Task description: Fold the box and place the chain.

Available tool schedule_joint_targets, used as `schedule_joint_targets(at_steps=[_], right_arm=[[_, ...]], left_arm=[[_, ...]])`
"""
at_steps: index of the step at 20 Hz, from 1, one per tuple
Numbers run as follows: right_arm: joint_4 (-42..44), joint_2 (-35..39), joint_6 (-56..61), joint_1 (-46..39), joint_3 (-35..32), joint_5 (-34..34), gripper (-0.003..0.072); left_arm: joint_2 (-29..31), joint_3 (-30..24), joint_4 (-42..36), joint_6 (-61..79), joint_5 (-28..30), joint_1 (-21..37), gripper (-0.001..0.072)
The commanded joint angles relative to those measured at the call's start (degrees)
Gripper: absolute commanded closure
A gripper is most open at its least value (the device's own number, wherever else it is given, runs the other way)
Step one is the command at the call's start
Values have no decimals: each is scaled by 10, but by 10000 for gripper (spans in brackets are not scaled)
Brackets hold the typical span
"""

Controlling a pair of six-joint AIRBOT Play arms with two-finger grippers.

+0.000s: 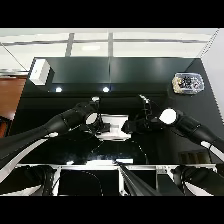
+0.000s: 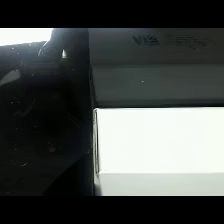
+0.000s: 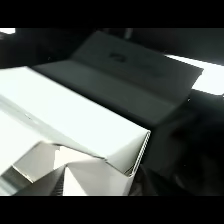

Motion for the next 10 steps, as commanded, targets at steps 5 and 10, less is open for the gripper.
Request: schedule_joint_targets(at_steps=[5, 10], right_arm=[[-163, -54, 179, 63, 89, 42, 194], [-267, -69, 270, 89, 118, 84, 194]], left_arm=[[0, 0, 0, 1, 0, 0, 681], [0, 0, 0, 1, 0, 0, 682]])
